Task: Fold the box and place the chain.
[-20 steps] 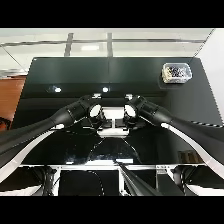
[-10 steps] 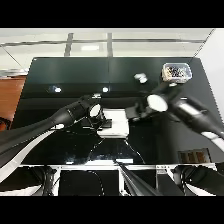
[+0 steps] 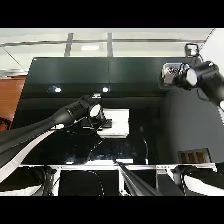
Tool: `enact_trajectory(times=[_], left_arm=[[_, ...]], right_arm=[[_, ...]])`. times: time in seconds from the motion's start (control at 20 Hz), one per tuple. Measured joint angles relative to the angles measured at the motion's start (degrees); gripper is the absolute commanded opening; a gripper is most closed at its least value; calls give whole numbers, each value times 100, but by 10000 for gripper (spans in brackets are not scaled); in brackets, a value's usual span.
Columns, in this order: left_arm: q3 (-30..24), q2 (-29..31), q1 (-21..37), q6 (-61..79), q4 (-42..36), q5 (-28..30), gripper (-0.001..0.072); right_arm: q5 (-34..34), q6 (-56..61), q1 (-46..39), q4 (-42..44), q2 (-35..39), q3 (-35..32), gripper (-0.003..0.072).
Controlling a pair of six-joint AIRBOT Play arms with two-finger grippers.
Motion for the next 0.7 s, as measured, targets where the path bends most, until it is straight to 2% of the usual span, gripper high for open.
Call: enact_trajectory(times=[0.15, 0.3, 0.35, 0.4, 0.5, 0.7], left_arm=[[0, 0, 0, 0, -2, -2, 27], [0, 0, 0, 0, -2, -33, 27], [0, 0, 0, 2, -2, -48, 27], [0, 0, 0, 2, -2, -72, 27], [0, 0, 0, 2, -2, -105, 27], [0, 0, 0, 2, -4, -105, 27]], right_arm=[[-46, 177, -782, 1178, -1270, 1351, 694], [393, 772, -1257, 2291, -2463, 2791, 692], [551, 966, -1349, 2509, -2789, 3174, 617], [673, 1113, -1408, 2677, -3045, 3473, 595], [852, 1342, -1491, 2903, -3434, 3910, 595], [1067, 1569, -1574, 3088, -3775, 4282, 594]])
